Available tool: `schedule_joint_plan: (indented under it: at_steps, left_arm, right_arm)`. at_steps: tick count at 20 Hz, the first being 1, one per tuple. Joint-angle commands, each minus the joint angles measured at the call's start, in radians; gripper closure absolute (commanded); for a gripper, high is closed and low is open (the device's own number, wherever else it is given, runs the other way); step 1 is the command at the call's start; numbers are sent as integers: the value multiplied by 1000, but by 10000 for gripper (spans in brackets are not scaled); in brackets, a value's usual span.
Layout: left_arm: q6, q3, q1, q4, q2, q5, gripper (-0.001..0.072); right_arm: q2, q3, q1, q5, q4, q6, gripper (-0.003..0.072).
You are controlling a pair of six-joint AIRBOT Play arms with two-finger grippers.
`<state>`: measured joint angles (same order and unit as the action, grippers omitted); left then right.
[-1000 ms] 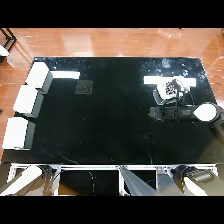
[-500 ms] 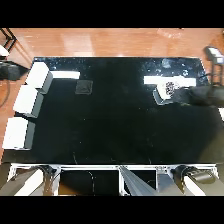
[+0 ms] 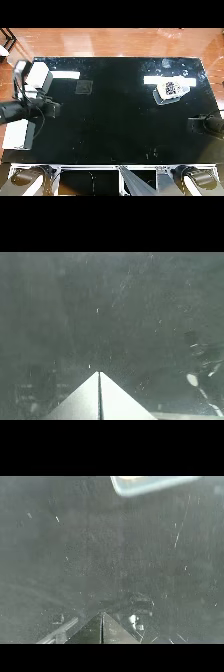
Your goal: Fold the box and place the chain.
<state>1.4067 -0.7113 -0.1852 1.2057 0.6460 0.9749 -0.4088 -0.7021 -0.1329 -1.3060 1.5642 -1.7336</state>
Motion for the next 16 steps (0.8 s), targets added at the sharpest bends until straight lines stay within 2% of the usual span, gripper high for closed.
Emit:
schedule_joint_plan:
  at_steps: [1,16]
  left_arm:
    - [66,108,-30,26,-46,-40,693]
    - [63,107,-30,50,-47,-62,691]
  right_arm:
    - [28,61,0,48,10,-14,669]
    - [28,61,0,57,10,-13,669]
